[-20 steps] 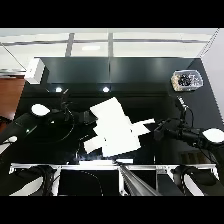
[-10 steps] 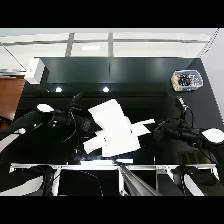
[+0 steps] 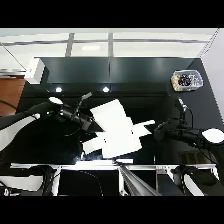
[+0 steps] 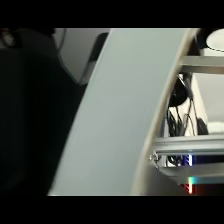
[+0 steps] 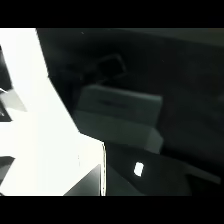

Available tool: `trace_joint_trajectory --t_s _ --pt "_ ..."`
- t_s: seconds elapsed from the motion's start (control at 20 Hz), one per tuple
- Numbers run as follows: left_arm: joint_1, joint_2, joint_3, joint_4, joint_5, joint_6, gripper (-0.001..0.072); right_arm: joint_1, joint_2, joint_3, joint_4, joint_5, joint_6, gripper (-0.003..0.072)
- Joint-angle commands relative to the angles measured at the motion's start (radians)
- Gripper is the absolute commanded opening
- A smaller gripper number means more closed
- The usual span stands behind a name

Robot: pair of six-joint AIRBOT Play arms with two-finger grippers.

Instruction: Fold the box and place the chain.

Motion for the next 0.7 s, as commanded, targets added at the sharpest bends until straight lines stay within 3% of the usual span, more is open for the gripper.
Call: trace_joint_trajectory --t_s 0.0,0.05,0.1,0.15,0.3,0.35,0.4,0.45,0.65 --pt "0.000 -0.068 0.066 0.055 -0.076 0.026 0.0247 0.001 0.001 0.000 -0.090 0.006 0.061 0.0014" --pt "0.000 -0.068 0.076 0.072 -0.085 0.034 0.0150 0.001 0.001 0.000 -0.098 0.006 0.068 0.0014" --pt "0.000 -0.068 0.084 0.082 -0.092 0.041 0.0128 0.001 0.001 0.000 -0.099 0.005 0.069 0.0014" --pt "0.000 -0.068 0.089 0.084 -0.091 0.042 0.0034 0.001 0.001 0.000 -0.098 0.005 0.069 0.0014" --pt "0.000 -0.064 0.095 0.082 -0.082 0.052 0.0027 0.001 0.001 0.001 -0.098 0.005 0.070 0.0032" --pt "0.000 -0.058 0.095 0.083 -0.077 0.051 0.0026 -0.001 0.001 0.002 -0.098 0.005 0.079 0.0262" --pt "0.000 -0.046 0.095 0.083 -0.068 0.051 0.0025 -0.002 0.001 0.011 -0.107 0.005 0.105 0.0599" --pt "0.000 -0.029 0.095 0.084 -0.054 0.051 0.0024 -0.006 0.001 0.032 -0.124 0.018 0.114 0.0650" --pt "-0.032 0.120 0.095 0.183 0.068 0.051 0.0023 -0.062 0.002 0.209 -0.373 0.096 0.113 0.0649"
